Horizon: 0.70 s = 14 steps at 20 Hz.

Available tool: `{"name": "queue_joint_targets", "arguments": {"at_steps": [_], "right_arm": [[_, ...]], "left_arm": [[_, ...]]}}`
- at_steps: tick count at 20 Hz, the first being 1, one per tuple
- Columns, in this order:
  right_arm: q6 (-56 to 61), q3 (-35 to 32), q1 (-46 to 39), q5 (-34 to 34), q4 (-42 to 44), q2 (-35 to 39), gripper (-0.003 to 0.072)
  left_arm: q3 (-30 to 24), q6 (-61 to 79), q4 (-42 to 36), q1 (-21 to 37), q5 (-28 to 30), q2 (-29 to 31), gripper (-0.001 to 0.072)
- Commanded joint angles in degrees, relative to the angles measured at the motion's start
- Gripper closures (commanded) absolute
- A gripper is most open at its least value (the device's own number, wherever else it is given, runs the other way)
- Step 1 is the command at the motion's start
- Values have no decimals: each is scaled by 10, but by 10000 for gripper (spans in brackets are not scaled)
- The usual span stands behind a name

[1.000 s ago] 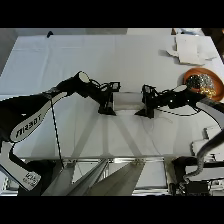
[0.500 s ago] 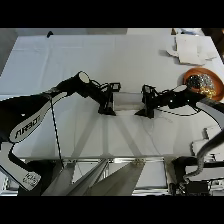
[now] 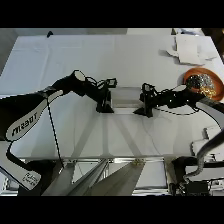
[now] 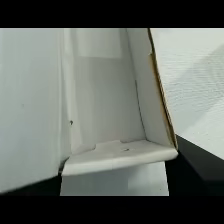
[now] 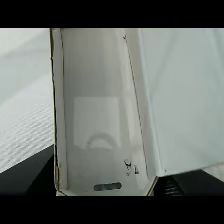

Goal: Fold the box and place the chain.

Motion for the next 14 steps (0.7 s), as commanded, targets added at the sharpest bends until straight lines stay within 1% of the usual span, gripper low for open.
{"name": "queue_joint_targets", "arguments": {"at_steps": [1, 2, 7, 10, 14], "right_arm": [[-3, 0, 0, 4, -9, 0, 183], [-3, 0, 0, 4, -9, 0, 183], [-3, 0, 0, 4, -9, 0, 183], [-3, 0, 0, 4, -9, 0, 183], [-3, 0, 0, 4, -9, 0, 183]], "left_arm": [[1, 0, -16, 5, 8, 6, 23], [1, 0, -16, 4, 12, 6, 12], [1, 0, -19, 5, 11, 6, 11], [1, -1, -38, 9, 3, 6, 11], [1, -76, -47, 40, 3, 6, 12]]}}
